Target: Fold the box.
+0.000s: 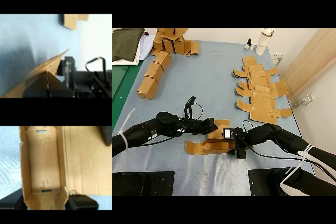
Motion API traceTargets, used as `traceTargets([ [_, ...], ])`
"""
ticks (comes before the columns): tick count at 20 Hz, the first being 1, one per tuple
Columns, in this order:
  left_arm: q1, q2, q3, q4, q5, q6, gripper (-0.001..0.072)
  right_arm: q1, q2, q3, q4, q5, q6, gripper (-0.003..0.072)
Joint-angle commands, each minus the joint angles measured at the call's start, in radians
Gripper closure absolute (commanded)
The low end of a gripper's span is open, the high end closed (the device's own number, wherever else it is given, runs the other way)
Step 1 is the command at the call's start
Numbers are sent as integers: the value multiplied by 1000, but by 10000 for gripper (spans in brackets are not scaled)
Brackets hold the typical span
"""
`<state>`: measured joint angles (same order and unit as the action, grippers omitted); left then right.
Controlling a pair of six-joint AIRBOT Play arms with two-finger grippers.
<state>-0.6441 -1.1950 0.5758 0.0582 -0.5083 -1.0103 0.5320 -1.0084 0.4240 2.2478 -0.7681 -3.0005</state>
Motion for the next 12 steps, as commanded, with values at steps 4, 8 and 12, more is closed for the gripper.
traceTargets([
  [4,6,-108,18,215,-19,-151,702,0,0,0,0,0,0,131],
  [8,10,-107,50,216,-71,-121,701,0,0,0,0,0,0,131],
  [12,59,-50,134,237,-167,32,700,0,0,0,0,0,0,131],
])
